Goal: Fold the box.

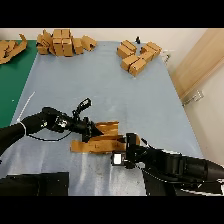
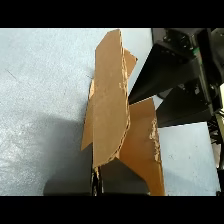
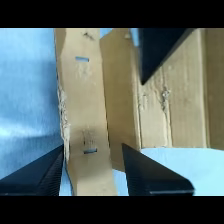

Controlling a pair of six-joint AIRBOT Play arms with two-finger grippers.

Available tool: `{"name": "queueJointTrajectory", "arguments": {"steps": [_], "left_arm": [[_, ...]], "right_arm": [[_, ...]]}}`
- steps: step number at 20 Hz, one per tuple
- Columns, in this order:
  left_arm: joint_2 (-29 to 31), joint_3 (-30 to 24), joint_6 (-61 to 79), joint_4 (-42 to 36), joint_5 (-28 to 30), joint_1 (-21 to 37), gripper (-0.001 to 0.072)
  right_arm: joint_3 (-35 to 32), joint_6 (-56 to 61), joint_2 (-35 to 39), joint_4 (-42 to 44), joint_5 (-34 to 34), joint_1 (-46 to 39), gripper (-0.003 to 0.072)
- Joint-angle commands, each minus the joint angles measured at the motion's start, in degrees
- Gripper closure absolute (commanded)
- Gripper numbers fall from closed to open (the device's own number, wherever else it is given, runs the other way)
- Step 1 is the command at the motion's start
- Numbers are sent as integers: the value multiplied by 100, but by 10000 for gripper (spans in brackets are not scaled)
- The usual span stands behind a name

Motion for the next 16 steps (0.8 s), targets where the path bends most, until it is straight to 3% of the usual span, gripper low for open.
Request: {"name": "queueJointTrajectory", "arguments": {"steps": [1, 5, 6, 16], "left_arm": [[2, 0, 0, 2, -2, 0, 697], [2, 0, 0, 2, 0, 0, 697], [2, 0, 0, 2, 0, 0, 697], [2, 0, 0, 2, 0, 0, 697]], "right_arm": [[4, 258, -74, 68, 140, -28, 142], [7, 317, -190, 179, 297, -28, 137], [9, 439, -188, 164, 295, -33, -24], [120, 796, -153, 485, 109, -492, -23]]}}
